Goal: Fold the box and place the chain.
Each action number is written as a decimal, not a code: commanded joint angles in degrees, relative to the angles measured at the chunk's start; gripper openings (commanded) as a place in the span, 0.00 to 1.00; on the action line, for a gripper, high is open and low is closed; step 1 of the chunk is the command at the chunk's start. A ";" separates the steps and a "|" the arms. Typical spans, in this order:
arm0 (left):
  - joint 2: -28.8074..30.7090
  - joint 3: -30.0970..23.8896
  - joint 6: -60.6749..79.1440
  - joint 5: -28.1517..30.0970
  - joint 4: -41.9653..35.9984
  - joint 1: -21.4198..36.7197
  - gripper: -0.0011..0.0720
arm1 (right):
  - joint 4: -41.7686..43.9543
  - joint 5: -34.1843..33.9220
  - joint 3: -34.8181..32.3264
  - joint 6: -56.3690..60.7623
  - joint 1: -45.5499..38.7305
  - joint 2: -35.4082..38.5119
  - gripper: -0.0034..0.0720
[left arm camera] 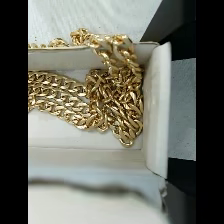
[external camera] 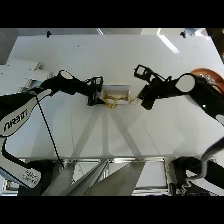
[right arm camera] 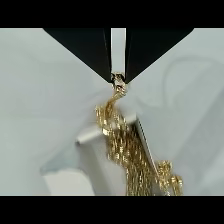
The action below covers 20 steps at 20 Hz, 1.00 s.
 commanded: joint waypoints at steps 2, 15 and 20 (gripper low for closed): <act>0.04 0.02 0.00 0.02 0.02 0.02 0.42 | 11.30 -3.26 4.81 -0.22 -0.02 1.90 0.06; 0.04 0.02 0.00 0.02 0.02 0.02 0.42 | 13.03 0.63 11.58 -0.17 1.55 -5.42 0.06; 0.04 0.02 0.00 0.02 0.02 0.02 0.42 | 11.02 0.98 11.58 0.04 4.42 -14.14 0.06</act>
